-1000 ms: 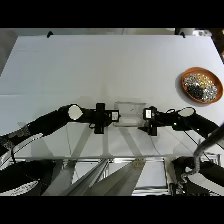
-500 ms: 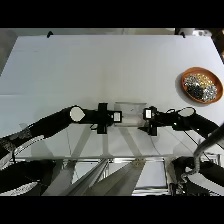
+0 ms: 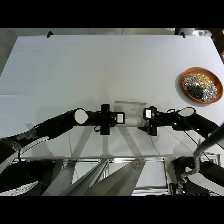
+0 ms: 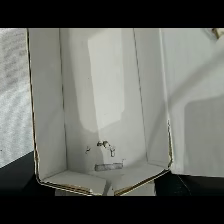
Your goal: Fold the box and place the chain.
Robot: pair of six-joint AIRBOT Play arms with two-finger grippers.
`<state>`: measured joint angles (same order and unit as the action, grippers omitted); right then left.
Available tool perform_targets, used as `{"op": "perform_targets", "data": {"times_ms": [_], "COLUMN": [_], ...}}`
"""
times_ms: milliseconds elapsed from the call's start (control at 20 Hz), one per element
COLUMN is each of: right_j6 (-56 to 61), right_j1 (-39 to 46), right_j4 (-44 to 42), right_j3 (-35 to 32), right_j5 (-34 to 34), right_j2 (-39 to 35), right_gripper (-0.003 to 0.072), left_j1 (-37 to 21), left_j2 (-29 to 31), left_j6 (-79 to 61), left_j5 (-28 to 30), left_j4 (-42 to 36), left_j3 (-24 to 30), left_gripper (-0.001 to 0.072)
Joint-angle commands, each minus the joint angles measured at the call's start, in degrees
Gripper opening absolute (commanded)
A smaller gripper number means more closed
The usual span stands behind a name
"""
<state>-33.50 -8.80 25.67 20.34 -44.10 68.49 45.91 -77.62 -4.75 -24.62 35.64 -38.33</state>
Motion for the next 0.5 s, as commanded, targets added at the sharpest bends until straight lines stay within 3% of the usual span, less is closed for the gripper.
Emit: {"op": "perform_targets", "data": {"times_ms": [0,100,350,450], "right_j6": [0.0,0.0,0.0,0.0], "right_j1": [0.0,0.0,0.0,0.0], "right_j4": [0.0,0.0,0.0,0.0], "right_j3": [0.0,0.0,0.0,0.0], "right_j5": [-0.1,0.0,0.0,0.0], "right_j2": [0.0,0.0,0.0,0.0], "right_gripper": [0.0575,0.0575,0.0575,0.0575], "left_j1": [0.4,0.8,2.1,2.4], "left_j2": [-0.6,-0.6,-2.0,-2.4], "left_j6": [0.0,0.0,0.0,0.0], "left_j5": [0.9,0.9,1.9,2.9], "left_j4": [-0.3,-0.3,-0.6,-2.0], "left_j3": [0.0,0.0,0.0,0.0], "left_gripper": [0.0210,0.0220,0.0522,0.0523]}}
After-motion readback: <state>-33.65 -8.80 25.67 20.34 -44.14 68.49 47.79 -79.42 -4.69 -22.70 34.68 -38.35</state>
